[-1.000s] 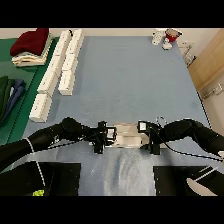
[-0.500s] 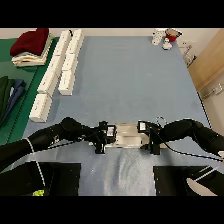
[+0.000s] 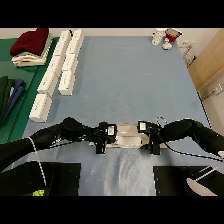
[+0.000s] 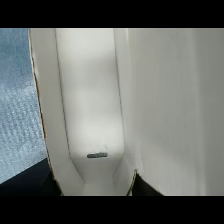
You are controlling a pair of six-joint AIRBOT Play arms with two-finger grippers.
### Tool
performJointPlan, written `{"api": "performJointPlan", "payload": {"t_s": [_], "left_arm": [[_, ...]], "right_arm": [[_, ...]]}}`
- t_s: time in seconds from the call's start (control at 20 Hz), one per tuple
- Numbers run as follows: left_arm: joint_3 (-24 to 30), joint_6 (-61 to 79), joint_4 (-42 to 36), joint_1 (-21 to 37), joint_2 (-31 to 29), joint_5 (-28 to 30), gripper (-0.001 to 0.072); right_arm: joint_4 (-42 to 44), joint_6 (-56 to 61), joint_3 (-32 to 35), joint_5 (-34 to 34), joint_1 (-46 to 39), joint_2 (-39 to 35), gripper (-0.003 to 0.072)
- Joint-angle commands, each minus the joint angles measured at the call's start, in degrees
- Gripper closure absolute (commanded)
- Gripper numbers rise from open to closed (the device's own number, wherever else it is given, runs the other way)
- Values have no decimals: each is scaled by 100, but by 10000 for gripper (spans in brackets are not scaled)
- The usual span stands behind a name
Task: Fold the box.
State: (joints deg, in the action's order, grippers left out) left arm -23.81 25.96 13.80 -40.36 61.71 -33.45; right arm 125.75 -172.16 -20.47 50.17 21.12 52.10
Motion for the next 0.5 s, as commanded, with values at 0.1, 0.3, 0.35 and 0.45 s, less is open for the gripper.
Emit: {"api": "performJointPlan", "payload": {"t_s": [0.1, 0.3, 0.35, 0.45], "left_arm": [[-7, -7, -7, 9, -109, 11, 696], [31, -870, 431, 157, -599, -20, 696], [83, -1226, 680, 278, -734, -103, 696], [188, -1545, 1204, 570, -946, -573, 696]], "right_arm": [[2, 2, 0, -2, -2, -2, 136], [2, 2, 0, -2, -2, -2, 136], [2, 2, 0, -2, -2, -2, 136], [2, 2, 0, -2, -2, -2, 137]]}}
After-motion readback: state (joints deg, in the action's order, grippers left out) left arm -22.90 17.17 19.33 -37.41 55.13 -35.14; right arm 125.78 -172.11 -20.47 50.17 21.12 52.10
